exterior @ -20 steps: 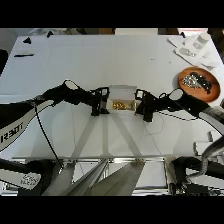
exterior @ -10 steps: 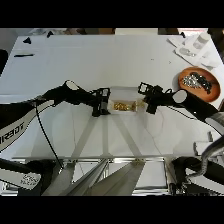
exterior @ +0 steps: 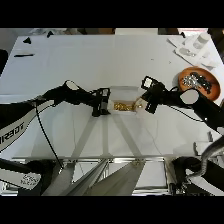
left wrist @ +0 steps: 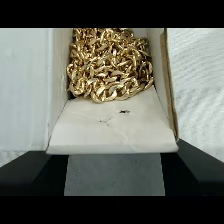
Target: Fold the box and place the chain.
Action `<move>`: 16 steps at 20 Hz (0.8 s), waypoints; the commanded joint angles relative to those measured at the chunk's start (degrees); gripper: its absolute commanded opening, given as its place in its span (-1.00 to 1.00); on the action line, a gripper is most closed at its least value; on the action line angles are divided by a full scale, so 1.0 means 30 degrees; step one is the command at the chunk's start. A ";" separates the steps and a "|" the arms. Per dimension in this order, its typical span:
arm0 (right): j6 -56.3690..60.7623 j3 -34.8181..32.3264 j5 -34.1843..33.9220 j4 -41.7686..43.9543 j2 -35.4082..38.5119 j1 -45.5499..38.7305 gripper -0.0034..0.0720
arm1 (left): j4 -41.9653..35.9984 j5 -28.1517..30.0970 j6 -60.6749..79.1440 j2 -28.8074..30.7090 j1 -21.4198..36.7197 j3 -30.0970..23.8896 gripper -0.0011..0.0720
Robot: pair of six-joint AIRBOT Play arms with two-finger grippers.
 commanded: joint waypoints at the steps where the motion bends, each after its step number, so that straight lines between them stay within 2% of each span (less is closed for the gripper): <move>1: 0.0029 0.0022 0.0415 0.1384 0.0415 0.1027 -0.88 | 0.0015 0.0015 0.0007 0.0015 0.0007 0.0015 -0.41; 4: 0.0036 0.0022 0.0415 0.1421 0.0415 0.1814 -0.84 | 0.0007 0.0015 0.0007 0.0015 0.0007 0.0015 -0.41; 5: 0.0036 0.0022 0.0495 0.1464 0.0415 0.1916 -0.67 | 0.0007 0.0015 0.0007 0.0015 0.0007 0.0015 -0.41; 7: 0.0000 0.0022 0.0947 0.1625 0.0415 0.1938 -0.53 | 0.0007 0.0015 0.0007 0.0015 0.0007 0.0015 -0.41; 8: 0.0000 0.0022 0.1100 0.1625 0.0415 0.1938 -0.20 | 0.0007 0.0015 0.0007 0.0015 0.0007 0.0015 -0.41; 9: 0.0000 0.0022 0.1086 0.1610 0.0415 0.1931 0.29 | 0.0007 0.0015 0.0007 0.0015 0.0007 0.0015 -0.41; 10: 0.0000 0.0022 0.0991 0.1552 0.0415 0.1916 0.50 | 0.0007 0.0015 0.0007 0.0015 0.0007 0.0015 -0.41; 13: 0.0000 0.0022 0.0816 0.0823 0.0415 0.1435 0.49 | 0.0007 0.0015 0.0007 0.0015 0.0007 0.0015 -0.41; 16: -0.0036 -0.0007 0.1217 -0.0226 0.0415 -0.0350 0.46 | 0.0007 0.0015 0.0007 0.0015 0.0007 0.0015 -0.41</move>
